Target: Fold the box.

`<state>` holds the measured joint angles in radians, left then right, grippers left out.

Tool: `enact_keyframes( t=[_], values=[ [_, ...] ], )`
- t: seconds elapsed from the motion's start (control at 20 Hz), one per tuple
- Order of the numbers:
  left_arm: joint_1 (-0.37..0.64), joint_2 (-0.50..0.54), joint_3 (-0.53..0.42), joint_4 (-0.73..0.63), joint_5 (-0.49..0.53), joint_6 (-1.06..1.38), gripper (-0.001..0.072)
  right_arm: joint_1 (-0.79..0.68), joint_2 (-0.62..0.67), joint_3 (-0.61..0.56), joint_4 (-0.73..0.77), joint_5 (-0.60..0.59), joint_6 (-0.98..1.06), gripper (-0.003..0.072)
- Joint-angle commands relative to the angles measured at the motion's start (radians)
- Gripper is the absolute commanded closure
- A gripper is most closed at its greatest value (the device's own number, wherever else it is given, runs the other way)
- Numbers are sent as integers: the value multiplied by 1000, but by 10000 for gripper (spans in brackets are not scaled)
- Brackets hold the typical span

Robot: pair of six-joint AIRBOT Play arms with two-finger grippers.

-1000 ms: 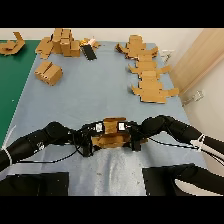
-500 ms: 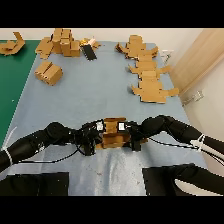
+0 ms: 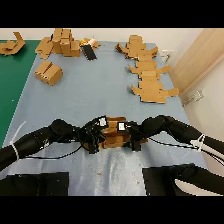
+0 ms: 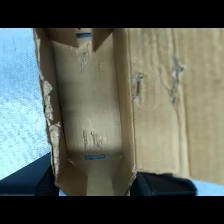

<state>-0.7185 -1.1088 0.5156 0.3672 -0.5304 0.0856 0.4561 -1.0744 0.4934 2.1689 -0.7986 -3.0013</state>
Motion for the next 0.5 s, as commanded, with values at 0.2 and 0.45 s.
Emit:
enact_keyframes(
  t=[0.2, 0.45],
  values=[
    [-22, -34, 23, -4, 23, 3, 480, 0, -1, 0, 0, 0, 0, 185],
    [-24, -34, 23, -8, 16, 0, 23, 0, -1, 0, 0, 0, 0, 185]
  ],
)
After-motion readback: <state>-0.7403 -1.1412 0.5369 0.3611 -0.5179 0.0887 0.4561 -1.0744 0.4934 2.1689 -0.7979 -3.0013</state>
